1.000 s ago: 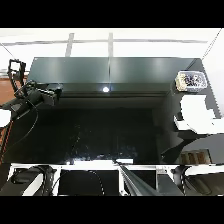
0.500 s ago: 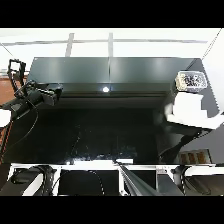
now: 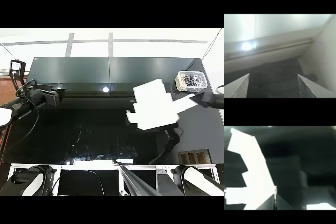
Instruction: Fold the box and place the chain.
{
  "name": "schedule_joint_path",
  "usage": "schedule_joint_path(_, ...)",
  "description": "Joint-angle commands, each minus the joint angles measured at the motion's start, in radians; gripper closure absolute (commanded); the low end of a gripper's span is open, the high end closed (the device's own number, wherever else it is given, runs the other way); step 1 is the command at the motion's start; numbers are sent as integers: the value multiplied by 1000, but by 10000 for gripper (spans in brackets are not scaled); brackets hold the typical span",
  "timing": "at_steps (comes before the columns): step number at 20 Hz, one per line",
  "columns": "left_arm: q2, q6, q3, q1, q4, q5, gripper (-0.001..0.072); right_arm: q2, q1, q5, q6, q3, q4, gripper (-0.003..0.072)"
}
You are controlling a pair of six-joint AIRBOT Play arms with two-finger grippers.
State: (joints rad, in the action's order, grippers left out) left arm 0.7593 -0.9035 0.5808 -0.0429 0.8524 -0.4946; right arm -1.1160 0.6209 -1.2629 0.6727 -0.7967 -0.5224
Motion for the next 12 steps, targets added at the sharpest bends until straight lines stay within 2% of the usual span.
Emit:
schedule_joint_path(1, 60, 2, 0, 0, -172, -95, 5, 182, -148, 165, -253, 319, 418, 669)
schedule_joint_path(3, 126, 5, 0, -12, -276, -153, 5, 201, -257, 301, -289, 423, 511, 669)
schedule_joint_path(5, 213, 31, 11, -36, -360, -220, 5, 201, -377, 411, -291, 471, 514, 668)
schedule_joint_path(9, 464, 40, 148, -65, -393, -442, 5, 201, -573, 524, -292, 479, 513, 668)
schedule_joint_path(12, 607, 40, 256, -65, -394, -537, 5, 201, -602, 534, -291, 479, 515, 668)
